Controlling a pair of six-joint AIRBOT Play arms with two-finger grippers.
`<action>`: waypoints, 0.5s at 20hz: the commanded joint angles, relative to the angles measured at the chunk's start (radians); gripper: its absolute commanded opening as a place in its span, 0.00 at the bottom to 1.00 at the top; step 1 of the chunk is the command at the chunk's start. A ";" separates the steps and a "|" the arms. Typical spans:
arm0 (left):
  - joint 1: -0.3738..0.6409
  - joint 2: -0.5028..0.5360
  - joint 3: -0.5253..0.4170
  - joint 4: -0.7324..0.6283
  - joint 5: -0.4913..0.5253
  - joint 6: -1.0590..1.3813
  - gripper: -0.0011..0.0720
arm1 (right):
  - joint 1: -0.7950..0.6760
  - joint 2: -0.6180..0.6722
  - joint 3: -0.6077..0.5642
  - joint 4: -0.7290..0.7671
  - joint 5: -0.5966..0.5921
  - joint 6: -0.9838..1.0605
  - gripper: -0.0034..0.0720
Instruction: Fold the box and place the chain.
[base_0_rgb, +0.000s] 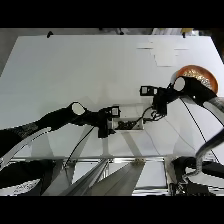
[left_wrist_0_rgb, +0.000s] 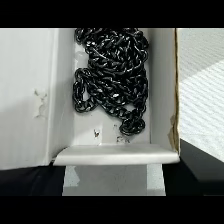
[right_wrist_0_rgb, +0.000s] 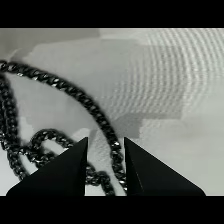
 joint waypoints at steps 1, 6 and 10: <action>-0.001 0.000 -0.001 0.000 0.000 0.000 0.36 | 0.002 -0.007 -0.027 -0.016 -0.024 -0.062 0.33; -0.001 0.000 -0.001 0.000 0.000 0.000 0.36 | 0.002 -0.013 -0.027 -0.006 -0.054 -0.062 0.28; -0.001 0.000 -0.001 0.000 0.000 0.000 0.36 | 0.002 -0.019 -0.027 -0.005 -0.042 -0.061 0.15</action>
